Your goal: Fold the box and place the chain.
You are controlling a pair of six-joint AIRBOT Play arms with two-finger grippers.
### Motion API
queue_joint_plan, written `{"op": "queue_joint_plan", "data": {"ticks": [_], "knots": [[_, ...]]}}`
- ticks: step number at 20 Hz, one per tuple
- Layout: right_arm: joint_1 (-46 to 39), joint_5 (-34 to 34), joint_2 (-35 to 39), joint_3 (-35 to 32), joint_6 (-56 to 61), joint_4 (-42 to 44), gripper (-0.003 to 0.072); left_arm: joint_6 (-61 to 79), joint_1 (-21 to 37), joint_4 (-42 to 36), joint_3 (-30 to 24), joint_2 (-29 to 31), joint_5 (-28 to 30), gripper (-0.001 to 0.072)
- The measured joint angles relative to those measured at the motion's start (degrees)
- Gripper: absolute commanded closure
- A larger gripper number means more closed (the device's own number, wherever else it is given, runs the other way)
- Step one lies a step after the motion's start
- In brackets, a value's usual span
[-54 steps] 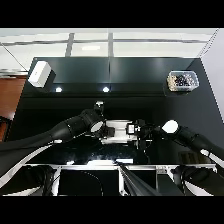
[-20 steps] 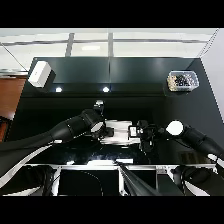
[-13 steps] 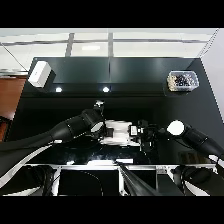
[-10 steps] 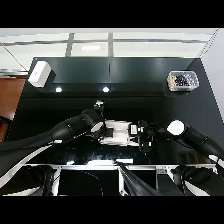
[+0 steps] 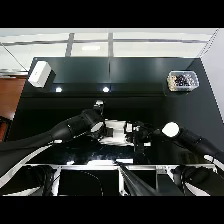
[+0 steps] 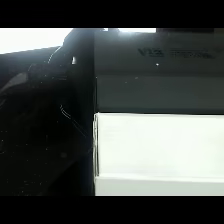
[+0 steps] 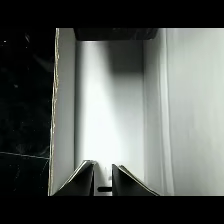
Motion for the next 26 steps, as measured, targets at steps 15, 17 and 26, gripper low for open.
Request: {"op": "queue_joint_plan", "data": {"ticks": [15,17,26], "knots": [[0.2,-2.0,-0.5,0.0,2.9,0.3,0.0670,-0.1,0.0,-0.5,0.0,0.0,1.0,0.0684],[-0.7,-1.7,-0.1,0.0,6.1,0.0,0.0670,-0.7,0.1,-0.6,0.0,0.0,0.9,0.0685],[-26.0,15.1,8.2,0.7,32.2,-3.4,0.0669,-2.6,0.7,-0.4,0.0,0.0,0.5,0.0682]]}}
